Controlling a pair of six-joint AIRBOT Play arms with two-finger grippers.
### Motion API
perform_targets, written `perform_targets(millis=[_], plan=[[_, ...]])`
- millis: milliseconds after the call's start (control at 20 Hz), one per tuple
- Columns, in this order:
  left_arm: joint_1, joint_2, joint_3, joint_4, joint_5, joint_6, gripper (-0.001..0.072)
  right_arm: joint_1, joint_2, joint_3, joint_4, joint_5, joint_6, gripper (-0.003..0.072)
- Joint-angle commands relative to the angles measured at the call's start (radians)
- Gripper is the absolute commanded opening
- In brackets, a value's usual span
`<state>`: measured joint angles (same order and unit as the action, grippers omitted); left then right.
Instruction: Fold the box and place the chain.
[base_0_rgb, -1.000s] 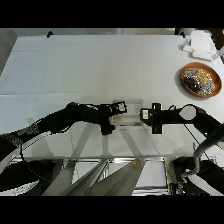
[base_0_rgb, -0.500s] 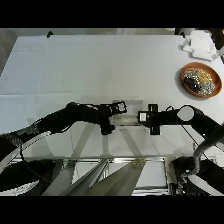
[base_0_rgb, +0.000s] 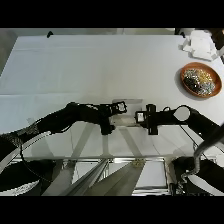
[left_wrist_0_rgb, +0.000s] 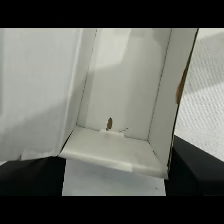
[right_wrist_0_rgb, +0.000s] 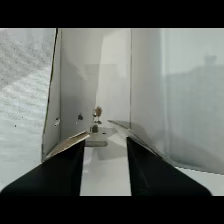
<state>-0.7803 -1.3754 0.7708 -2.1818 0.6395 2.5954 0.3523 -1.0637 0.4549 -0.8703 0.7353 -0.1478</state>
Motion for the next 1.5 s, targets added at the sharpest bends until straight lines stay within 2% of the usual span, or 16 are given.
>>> perform_targets(millis=[0,300,350,400,600,800,950,1100,1250,1450], plan=[[0.0,0.0,0.001,-0.001,0.0,-0.001,0.0397,0.015,-0.037,-0.001,0.051,0.008,0.0,0.0369],[0.0,0.0,0.001,-0.001,0.0,-0.001,0.0397,0.033,-0.036,0.0,0.079,-0.021,0.013,0.0354],[0.0,0.0,0.001,-0.002,0.0,-0.001,0.0397,0.033,-0.035,0.0,0.063,-0.019,0.014,0.0235],[0.0,0.0,0.001,-0.001,0.0,-0.001,0.0397,0.032,-0.029,0.0,0.037,-0.018,0.022,0.0015],[0.0,0.0,0.001,-0.001,0.0,-0.001,0.0397,-0.031,0.047,0.0,-0.053,0.008,0.172,0.002],[0.0,0.0,0.001,-0.001,0.0,-0.001,0.0397,-0.171,0.166,0.0,-0.128,0.169,0.451,0.002],[0.0,0.0,0.001,-0.002,0.0,-0.001,0.0397,-0.247,0.255,0.0,-0.087,0.245,0.874,0.002],[0.0,0.0,0.001,-0.002,0.0,-0.001,0.0397,-0.312,0.33,0.0,-0.172,0.288,1.25,0.002],[0.0,0.0,0.001,-0.001,0.0,-0.001,0.0397,-0.413,0.331,0.0,-0.272,0.32,1.503,0.002],[0.0,0.0,0.001,-0.001,0.0,-0.001,0.0397,-0.492,0.243,0.0,-0.3,0.349,1.542,0.002]])
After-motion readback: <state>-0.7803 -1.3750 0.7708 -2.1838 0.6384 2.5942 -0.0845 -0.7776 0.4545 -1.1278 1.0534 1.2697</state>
